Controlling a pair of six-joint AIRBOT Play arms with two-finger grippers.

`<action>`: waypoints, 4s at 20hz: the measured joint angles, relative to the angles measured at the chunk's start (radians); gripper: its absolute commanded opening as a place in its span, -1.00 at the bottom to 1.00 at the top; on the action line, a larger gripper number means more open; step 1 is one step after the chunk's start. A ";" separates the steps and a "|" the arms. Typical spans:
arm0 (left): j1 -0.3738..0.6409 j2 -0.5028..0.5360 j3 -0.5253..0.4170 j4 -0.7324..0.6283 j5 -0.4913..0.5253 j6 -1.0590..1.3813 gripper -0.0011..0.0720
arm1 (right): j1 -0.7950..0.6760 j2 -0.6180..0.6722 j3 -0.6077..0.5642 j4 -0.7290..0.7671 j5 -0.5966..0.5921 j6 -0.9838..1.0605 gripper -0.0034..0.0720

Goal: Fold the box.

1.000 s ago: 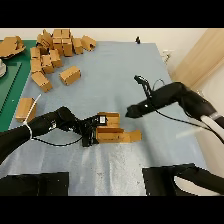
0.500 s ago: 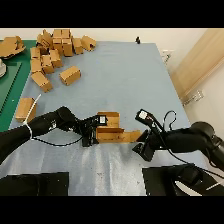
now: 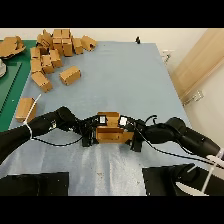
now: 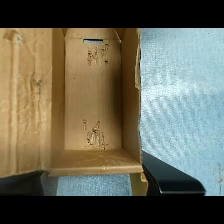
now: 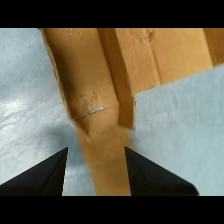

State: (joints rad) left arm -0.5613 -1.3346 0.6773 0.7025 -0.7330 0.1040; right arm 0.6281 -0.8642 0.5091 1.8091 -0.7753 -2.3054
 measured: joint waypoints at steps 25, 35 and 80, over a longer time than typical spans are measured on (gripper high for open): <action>0.000 0.000 0.000 0.000 0.000 0.000 -0.39 | 0.002 -0.125 0.034 0.242 0.130 -0.251 0.42; 0.000 0.000 0.000 0.000 0.000 0.000 -0.39 | 0.002 -0.141 0.034 0.242 0.109 -0.251 0.39; 0.000 0.000 0.000 0.000 0.000 0.000 -0.39 | -0.384 0.037 -0.198 0.618 0.005 0.507 -0.24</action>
State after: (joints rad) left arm -0.5613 -1.3346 0.6773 0.7025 -0.7330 0.1036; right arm 0.2443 -0.8272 0.3107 2.4268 -0.7704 -1.7985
